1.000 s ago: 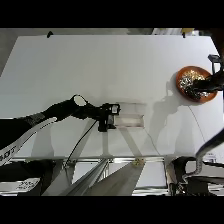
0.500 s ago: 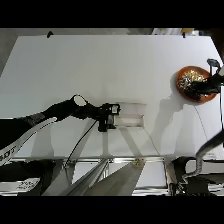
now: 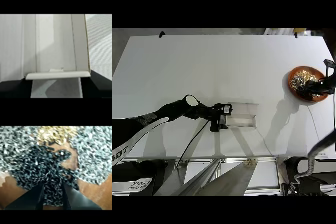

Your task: Fold the box and place the chain.

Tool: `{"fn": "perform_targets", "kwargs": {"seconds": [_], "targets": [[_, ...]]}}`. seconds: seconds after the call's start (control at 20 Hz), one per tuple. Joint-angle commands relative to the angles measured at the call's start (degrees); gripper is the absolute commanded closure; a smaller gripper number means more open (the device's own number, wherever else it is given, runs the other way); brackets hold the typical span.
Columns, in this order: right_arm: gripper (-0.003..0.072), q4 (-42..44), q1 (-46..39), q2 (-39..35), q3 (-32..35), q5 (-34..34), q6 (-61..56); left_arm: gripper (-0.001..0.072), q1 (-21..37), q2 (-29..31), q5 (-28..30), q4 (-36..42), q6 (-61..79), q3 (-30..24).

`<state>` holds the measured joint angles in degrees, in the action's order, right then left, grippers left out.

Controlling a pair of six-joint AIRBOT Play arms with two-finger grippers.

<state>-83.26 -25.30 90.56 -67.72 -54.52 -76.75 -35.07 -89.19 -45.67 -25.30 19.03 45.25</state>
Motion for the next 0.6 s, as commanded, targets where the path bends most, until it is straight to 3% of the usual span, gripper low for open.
{"fn": "perform_targets", "kwargs": {"seconds": [0.0,0.5,0.55], "targets": [[0.0531,2.4,-0.1,0.0,0.0,0.0,2.3,0.0502,0.0,0.0,0.0,0.0,0.0,0.0],[0.0533,2.1,-0.1,0.1,0.0,-3.8,3.8,0.0502,0.0,0.0,0.0,0.0,0.0,0.0],[0.0561,2.1,-0.1,0.1,0.0,-3.8,3.8,0.0502,0.0,0.0,0.0,0.0,0.0,0.0]]}}
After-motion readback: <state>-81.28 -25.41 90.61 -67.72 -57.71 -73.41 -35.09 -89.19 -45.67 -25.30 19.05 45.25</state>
